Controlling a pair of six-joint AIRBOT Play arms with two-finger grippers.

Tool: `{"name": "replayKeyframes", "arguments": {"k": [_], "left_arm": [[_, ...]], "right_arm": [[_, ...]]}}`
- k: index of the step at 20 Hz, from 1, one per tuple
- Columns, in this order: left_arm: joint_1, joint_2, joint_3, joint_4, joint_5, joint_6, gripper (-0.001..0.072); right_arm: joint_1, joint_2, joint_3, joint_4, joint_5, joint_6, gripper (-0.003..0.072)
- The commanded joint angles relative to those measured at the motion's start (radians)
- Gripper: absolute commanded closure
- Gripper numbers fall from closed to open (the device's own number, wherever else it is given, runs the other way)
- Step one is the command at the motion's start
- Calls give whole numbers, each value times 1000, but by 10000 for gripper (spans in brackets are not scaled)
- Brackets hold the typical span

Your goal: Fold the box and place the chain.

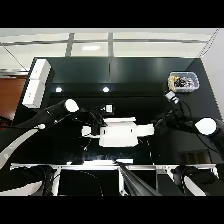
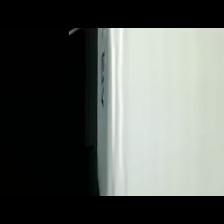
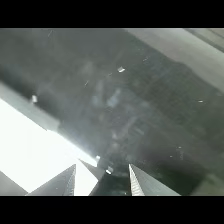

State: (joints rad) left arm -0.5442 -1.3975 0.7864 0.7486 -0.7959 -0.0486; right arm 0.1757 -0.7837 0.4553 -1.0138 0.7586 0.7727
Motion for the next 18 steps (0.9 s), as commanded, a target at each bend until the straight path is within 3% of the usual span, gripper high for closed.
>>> {"name": "replayKeyframes", "arguments": {"k": [1,5,6,7,8,11,14,18], "left_arm": [[-1,-3,0,15,3,1,678],[-1,-3,0,27,3,1,679],[-1,-3,0,34,3,1,679],[-1,-3,0,33,3,1,679],[-1,-3,0,33,3,0,679],[-1,-3,0,33,3,0,679],[-1,-3,0,32,3,0,679],[-1,-3,0,32,3,0,679]], "right_arm": [[82,-19,-1,-66,19,-85,310],[181,-34,-1,-96,10,-151,309],[209,-53,-1,-106,6,-150,277],[233,-71,-1,-106,-1,-151,75],[259,-89,-1,-106,-13,-161,-23],[337,-109,-1,-96,-10,-361,-22],[352,-114,-1,37,60,-566,-23],[352,-117,-1,60,98,-569,-23]]}}
